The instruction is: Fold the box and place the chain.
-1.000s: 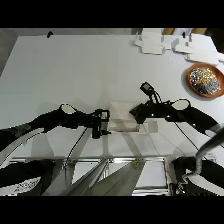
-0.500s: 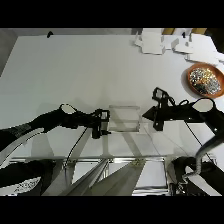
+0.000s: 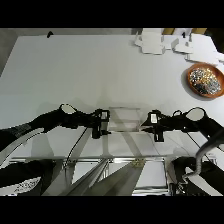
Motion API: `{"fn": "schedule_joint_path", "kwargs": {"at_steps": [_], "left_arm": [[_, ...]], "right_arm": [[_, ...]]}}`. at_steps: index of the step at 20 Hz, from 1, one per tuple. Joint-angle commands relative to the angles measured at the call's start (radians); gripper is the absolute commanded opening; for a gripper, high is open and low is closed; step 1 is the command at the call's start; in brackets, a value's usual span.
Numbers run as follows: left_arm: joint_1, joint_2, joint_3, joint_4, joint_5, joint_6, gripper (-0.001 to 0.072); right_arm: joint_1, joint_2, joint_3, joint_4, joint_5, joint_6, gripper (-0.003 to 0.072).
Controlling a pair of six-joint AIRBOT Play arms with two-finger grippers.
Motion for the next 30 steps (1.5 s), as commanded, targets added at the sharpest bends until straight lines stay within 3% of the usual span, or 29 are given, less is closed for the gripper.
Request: {"fn": "schedule_joint_path", "kwargs": {"at_steps": [1, 12, 15, 18, 20, 21, 22, 27, 28, 30], "left_arm": [[0.001, 0.001, 0.000, 0.000, 0.000, 0.000, 0.0255], [0.001, 0.001, 0.000, 0.000, 0.000, 0.000, 0.0255], [0.001, 0.001, 0.000, 0.000, 0.000, 0.000, 0.0255], [0.001, 0.001, 0.000, 0.000, 0.000, 0.000, 0.0255], [0.001, 0.001, 0.000, 0.000, 0.000, 0.000, 0.0255], [0.001, 0.001, 0.000, 0.000, 0.000, 0.000, 0.0255], [0.001, 0.001, 0.000, 0.000, 0.000, 0.000, 0.0255], [0.001, 0.001, 0.000, 0.000, 0.000, 0.000, 0.0255], [0.001, 0.001, 0.000, 0.000, 0.000, 0.000, 0.0255], [0.001, 0.001, 0.000, 0.000, 0.000, 0.000, 0.0255]], "right_arm": [[0.055, -0.051, -0.010, 0.081, -0.073, -0.037, 0.0086], [0.055, -0.093, -0.010, 0.225, -0.101, -0.089, 0.0093], [0.055, -0.105, -0.018, 0.250, -0.108, -0.098, 0.0209], [0.055, -0.105, -0.034, 0.276, -0.111, -0.116, 0.0237], [0.055, -0.105, -0.049, 0.288, -0.128, -0.118, 0.0416], [0.055, -0.105, -0.055, 0.288, -0.137, -0.116, 0.0477], [0.055, -0.105, -0.055, 0.285, -0.137, -0.109, 0.0484], [0.031, 0.006, -0.055, 0.139, -0.135, 0.105, 0.0452], [0.007, 0.045, -0.055, 0.087, -0.128, 0.187, 0.0369], [-0.053, 0.124, -0.055, 0.022, -0.085, 0.353, 0.0113]]}}
